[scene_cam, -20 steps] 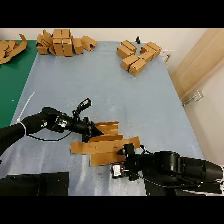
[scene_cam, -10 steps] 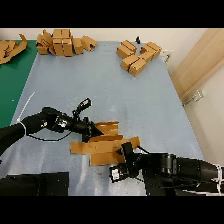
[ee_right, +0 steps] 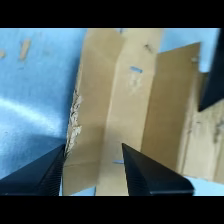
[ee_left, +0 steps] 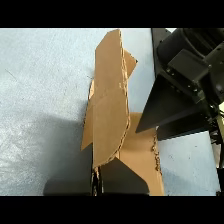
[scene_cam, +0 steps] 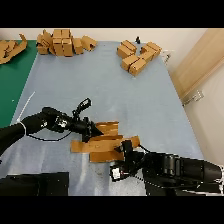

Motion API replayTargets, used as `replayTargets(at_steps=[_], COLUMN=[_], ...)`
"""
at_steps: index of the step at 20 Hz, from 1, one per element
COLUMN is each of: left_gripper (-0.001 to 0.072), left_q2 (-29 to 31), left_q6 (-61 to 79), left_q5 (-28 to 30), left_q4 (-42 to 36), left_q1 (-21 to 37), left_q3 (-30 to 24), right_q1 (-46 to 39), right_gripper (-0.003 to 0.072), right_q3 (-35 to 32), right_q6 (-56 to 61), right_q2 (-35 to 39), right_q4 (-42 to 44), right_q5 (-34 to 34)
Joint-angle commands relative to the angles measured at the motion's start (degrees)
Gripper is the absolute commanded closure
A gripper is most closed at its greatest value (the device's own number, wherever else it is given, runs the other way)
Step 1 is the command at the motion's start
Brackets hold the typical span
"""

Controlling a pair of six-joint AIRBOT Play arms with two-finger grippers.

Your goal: Fold the box.

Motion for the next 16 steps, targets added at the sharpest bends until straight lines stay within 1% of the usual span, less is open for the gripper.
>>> replayTargets(at_steps=[1, 5, 7, 8, 10, 14, 16], left_gripper=[0.0697, 0.0697, 0.0697, 0.0697, 0.0697, 0.0697, 0.0697], left_q2=[0.0, 0.0, 0.0, 0.0, 0.0, 0.0, 0.0], left_q6=[0.0, 0.0, 0.0, 0.0, 0.0, 0.0, 0.0], left_q5=[0.0, 0.0, 0.0, 0.0, 0.0, 0.0, 0.0], left_q4=[0.0, 0.1, 0.1, 0.0, 0.1, 0.1, 0.1], left_q1=[0.0, 0.0, 0.0, 0.0, 0.0, 0.0, 0.0], left_q3=[0.0, 0.0, 0.0, 0.0, 0.0, 0.0, 0.0], right_q1=[0.0, -0.2, -0.5, -0.9, -2.4, -3.0, -3.0], right_gripper=[0.0142, 0.0142, 0.0142, 0.0142, 0.0142, 0.0142, 0.0143], right_q3=[0.1, 0.1, 0.1, 0.1, 0.1, 0.1, 0.1], right_q6=[0.9, 2.7, 8.6, 13.4, 21.2, 23.5, 23.5], right_q2=[2.3, 2.2, 2.1, 2.1, 2.1, 2.1, 1.8], right_q4=[-0.1, -1.2, -7.5, -11.2, -14.6, -13.5, -12.0], right_q5=[-1.2, -2.3, -2.2, -2.2, -1.7, 2.0, 2.0])
